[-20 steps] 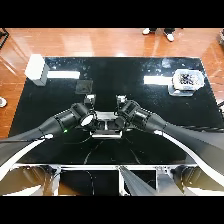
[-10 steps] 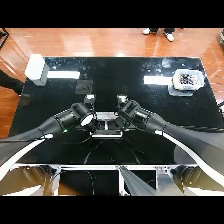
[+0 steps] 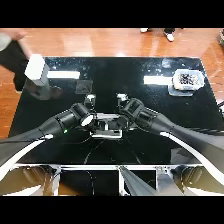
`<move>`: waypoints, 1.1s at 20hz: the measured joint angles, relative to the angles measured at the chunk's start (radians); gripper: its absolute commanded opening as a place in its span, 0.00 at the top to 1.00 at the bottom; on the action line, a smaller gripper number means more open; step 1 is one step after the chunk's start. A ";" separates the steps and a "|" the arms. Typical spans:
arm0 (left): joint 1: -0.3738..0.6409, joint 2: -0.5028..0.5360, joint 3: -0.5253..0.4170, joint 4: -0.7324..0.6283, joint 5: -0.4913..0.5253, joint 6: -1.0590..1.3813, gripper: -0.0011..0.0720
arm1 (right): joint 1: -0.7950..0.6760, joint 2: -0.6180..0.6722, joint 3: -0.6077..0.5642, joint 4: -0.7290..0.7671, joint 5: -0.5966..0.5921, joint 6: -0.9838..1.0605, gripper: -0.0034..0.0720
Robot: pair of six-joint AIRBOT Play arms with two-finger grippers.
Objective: Fold the box and place the chain.
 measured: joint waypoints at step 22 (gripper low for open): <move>0.000 0.000 0.000 -0.010 -0.001 -0.001 0.96 | -0.633 0.124 0.187 -0.224 0.016 -0.286 0.03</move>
